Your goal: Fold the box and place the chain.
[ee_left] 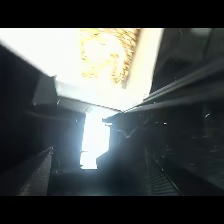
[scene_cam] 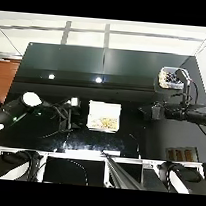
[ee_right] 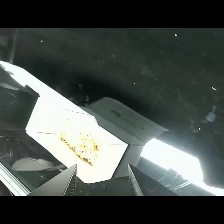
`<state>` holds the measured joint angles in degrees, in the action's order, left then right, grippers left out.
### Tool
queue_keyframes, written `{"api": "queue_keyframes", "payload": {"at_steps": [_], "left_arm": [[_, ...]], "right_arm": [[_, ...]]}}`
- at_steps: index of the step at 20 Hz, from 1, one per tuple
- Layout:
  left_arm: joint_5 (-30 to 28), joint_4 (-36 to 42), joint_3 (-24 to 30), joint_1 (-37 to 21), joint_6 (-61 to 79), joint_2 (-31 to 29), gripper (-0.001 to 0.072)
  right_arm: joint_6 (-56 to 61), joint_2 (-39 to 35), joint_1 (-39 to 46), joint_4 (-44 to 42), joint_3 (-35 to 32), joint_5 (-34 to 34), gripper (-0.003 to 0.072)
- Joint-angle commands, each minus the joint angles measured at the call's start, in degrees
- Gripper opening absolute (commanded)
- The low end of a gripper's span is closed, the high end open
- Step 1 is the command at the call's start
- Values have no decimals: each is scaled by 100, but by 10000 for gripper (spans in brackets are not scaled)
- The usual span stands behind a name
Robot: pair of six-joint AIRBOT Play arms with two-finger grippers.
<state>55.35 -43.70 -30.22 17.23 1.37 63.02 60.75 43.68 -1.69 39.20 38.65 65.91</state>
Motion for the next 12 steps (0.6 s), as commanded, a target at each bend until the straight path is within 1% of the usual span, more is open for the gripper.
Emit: {"api": "queue_keyframes", "payload": {"at_steps": [1,4,5,10,12], "left_arm": [[-258,380,-66,262,1303,542,710],[-289,1283,-127,275,1814,846,709],[-289,1449,-151,275,1816,914,710],[-275,1493,-205,280,1816,999,710],[-258,1637,-205,286,1816,999,709]], "right_arm": [[28,-4,2,4,-4,9,395],[28,-4,2,4,-4,11,395],[28,-4,2,7,-4,11,395],[31,-4,2,7,-4,9,395],[31,-4,2,7,-4,9,395]]}}
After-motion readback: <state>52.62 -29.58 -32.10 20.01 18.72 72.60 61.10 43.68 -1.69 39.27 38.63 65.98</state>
